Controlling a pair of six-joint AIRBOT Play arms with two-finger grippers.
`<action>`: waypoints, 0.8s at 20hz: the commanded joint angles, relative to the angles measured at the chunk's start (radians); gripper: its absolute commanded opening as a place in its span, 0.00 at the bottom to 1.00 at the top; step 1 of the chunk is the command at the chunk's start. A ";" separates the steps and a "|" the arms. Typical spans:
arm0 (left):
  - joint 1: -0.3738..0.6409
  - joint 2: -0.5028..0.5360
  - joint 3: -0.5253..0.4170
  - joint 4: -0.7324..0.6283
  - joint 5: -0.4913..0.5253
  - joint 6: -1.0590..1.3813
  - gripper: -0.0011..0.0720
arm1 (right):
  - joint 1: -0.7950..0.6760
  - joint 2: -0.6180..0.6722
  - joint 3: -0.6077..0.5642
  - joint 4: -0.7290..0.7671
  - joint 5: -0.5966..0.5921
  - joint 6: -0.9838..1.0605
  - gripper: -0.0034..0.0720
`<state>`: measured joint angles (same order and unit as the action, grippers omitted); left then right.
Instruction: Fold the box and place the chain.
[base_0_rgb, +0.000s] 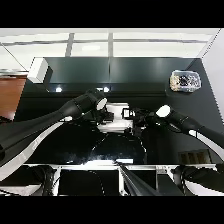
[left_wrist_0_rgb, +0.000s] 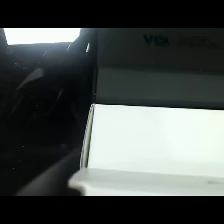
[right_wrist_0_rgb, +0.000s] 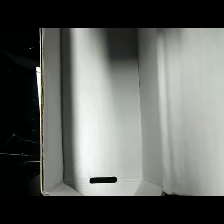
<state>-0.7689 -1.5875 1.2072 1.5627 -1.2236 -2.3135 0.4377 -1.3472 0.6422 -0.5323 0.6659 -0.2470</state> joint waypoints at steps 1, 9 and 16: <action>0.000 -0.002 0.001 0.000 -0.005 -0.003 0.13 | 0.000 0.000 0.000 0.000 0.000 0.000 0.27; 0.000 -0.002 0.001 -0.001 -0.016 -0.016 0.35 | 0.001 0.000 0.000 0.000 0.000 0.000 0.27; 0.000 -0.002 0.001 0.000 -0.015 -0.029 0.55 | 0.000 0.000 0.000 0.000 0.000 0.000 0.27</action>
<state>-0.7685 -1.5894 1.2072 1.5623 -1.2385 -2.3390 0.4377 -1.3472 0.6422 -0.5320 0.6643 -0.2470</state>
